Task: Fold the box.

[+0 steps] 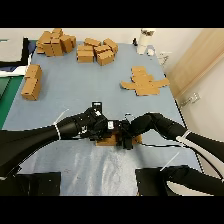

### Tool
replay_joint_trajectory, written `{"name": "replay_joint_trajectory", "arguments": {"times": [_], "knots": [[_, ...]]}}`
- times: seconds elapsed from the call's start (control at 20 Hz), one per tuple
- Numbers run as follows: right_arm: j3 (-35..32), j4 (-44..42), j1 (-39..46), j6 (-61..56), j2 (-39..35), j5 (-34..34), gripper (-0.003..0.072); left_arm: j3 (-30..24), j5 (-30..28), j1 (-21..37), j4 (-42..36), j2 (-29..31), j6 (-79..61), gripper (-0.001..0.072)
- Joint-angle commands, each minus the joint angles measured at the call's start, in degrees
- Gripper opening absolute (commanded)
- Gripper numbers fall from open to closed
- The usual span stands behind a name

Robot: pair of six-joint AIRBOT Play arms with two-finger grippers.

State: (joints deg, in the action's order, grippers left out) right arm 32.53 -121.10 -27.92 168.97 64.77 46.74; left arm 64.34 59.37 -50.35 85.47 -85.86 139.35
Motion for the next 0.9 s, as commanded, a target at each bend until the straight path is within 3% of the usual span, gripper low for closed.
{"name": "replay_joint_trajectory", "arguments": {"times": [0.0,0.05,0.1,0.15,0.45,0.85], "knots": [[0.0,-0.1,0.0,0.0,0.0,-0.2,0.0524,0.1,1.5,0.0,-0.9,0.0,-0.1,0.0016],[0.0,-0.1,0.0,0.0,0.0,-0.2,0.0523,0.4,2.0,0.0,-1.0,0.0,-0.6,0.0038],[0.0,-0.1,0.0,0.0,0.0,-0.2,0.0524,0.9,2.8,0.0,-1.0,0.0,-0.7,0.032],[0.0,-0.1,0.0,0.0,0.0,-0.2,0.0524,1.6,3.7,0.0,-1.0,0.0,-0.4,0.0509],[0.0,-0.1,0.0,0.0,0.0,-0.2,0.0523,4.5,7.3,0.3,-1.0,0.1,-0.4,0.0521],[0.0,-0.1,0.0,0.0,0.0,-0.2,0.0524,4.5,15.0,7.0,-11.9,0.1,-8.3,0.0521]]}}
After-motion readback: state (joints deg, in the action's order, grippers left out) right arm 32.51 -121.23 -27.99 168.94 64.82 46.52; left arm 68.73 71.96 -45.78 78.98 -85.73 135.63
